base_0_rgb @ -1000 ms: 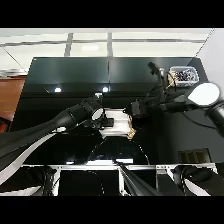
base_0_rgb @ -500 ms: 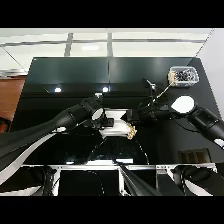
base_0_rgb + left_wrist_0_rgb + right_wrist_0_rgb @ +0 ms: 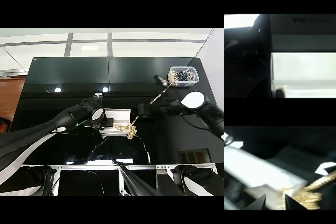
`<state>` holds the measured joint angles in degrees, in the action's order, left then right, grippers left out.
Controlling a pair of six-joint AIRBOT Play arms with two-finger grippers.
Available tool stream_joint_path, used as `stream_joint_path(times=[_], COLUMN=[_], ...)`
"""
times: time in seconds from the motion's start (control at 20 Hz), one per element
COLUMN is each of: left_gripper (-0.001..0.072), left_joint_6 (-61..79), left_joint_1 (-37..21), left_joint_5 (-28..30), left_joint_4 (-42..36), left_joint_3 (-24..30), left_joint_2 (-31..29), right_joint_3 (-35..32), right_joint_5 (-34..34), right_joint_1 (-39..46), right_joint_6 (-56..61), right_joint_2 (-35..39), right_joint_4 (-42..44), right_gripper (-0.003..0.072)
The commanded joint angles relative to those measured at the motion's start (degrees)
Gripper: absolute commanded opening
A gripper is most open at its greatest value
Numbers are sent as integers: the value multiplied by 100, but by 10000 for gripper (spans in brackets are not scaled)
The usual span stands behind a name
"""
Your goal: Fold the box and place the chain.
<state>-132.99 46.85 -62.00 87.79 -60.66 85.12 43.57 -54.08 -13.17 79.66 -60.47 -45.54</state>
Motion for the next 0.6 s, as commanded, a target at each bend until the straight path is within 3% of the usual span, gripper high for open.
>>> stream_joint_path(times=[0.0, 0.1, 0.15, 0.2, 0.25, 0.35, 0.55], left_gripper=[29, 30, 30, 30, 29, 30, 30], left_joint_6=[2, 2, 2, 2, 2, 2, 2], left_joint_1=[0, -2, 0, 0, 0, 0, 0], left_joint_5=[4, 2, 2, 4, 4, 4, 28], left_joint_4=[2, 2, 2, 2, 2, 2, 2], left_joint_3=[0, 0, 0, 0, 0, 0, 0], left_joint_2=[0, 0, 0, 0, 0, 0, 0], right_joint_3=[-87, -254, -271, -269, -219, 105, 1255], right_joint_5=[763, 1832, 2212, 2597, 2852, 3062, 2872], right_joint_1=[938, 1290, 1425, 1539, 1602, 1722, 1853], right_joint_6=[133, 1027, 1416, 1613, 1624, 1683, 2271], right_joint_2=[50, -26, -153, -361, -603, -1213, -2378], right_joint_4=[-1740, -2649, -2820, -2789, -2675, -2450, -2435], right_gripper=[281, 284, 362, 686, 720, 720, 720])
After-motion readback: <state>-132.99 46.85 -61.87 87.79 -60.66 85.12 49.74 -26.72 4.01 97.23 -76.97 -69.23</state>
